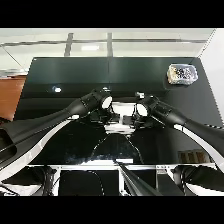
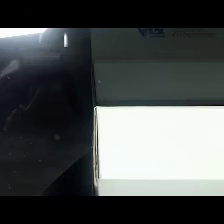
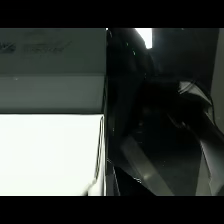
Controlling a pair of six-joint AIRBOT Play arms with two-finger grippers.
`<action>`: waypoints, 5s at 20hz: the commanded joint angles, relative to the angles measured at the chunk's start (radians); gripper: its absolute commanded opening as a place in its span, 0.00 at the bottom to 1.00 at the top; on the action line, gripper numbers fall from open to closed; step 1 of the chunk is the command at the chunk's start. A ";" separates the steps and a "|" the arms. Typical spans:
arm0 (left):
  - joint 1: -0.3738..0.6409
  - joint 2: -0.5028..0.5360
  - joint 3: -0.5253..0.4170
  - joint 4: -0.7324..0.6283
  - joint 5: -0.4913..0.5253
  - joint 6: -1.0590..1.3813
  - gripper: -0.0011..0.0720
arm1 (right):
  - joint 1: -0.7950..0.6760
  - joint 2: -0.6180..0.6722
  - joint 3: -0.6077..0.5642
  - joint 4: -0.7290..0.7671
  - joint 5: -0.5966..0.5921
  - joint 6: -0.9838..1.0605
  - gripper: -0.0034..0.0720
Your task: Fold the box and place the chain.
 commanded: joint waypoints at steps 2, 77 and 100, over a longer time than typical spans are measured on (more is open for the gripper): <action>0.000 0.000 0.001 -0.003 0.003 0.000 0.05 | 0.000 -0.001 0.005 0.006 -0.005 0.000 0.11; 0.000 0.000 0.001 -0.003 -0.002 0.005 0.05 | -0.861 -0.695 1.089 0.142 0.176 -0.250 0.12; 0.000 0.000 0.001 -0.003 0.002 0.005 0.05 | -0.852 0.234 1.028 0.356 0.357 -0.766 0.06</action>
